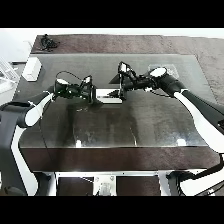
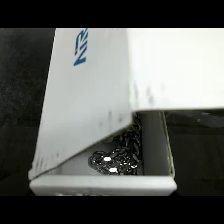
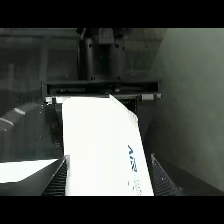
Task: Fold the box and place the chain.
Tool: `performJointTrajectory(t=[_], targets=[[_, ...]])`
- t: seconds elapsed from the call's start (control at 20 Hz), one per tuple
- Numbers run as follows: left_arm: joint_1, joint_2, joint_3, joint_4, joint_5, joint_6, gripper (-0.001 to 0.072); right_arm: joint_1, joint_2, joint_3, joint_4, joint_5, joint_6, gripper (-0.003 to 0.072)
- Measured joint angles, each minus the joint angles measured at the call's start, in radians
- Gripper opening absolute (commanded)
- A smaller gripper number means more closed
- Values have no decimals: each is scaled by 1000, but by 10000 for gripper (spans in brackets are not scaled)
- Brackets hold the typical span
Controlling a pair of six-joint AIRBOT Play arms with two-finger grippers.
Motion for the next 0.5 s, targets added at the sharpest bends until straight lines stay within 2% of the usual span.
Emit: performJointTrajectory(t=[0.35, 0.4, 0.45, 0.5], targets=[[0, 0, 0, 0, 0, -1, 290, -7, -68, 2, -2, -29, 16, 598], [0, 0, 0, 0, 0, -1, 290, -7, -72, 2, -3, -35, 16, 565], [0, 0, 0, 0, 1, -1, 290, -7, -76, 2, -3, -38, 14, 434], [0, 0, 0, 0, 3, -3, 290, -7, -77, 2, -3, -40, 8, 408]])
